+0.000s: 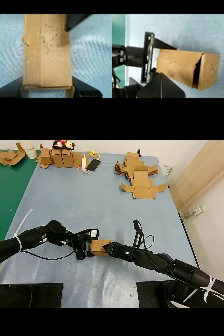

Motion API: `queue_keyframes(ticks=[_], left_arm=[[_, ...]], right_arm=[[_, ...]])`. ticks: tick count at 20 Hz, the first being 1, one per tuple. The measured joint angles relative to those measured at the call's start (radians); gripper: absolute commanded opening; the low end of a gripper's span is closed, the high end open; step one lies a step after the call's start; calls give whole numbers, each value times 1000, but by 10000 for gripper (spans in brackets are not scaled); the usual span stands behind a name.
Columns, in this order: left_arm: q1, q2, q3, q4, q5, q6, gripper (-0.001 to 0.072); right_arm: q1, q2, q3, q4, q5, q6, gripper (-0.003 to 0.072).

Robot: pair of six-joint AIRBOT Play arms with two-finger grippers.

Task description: Fold the box.

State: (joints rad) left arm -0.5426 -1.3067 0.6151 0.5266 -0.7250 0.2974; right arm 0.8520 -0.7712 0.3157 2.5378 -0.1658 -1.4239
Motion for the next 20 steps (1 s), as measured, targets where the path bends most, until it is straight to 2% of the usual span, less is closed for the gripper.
queue_keyframes(ticks=[20], left_arm=[[0,0,0,0,0,1,399]], right_arm=[[-2,-104,-3,0,-19,18,1]])
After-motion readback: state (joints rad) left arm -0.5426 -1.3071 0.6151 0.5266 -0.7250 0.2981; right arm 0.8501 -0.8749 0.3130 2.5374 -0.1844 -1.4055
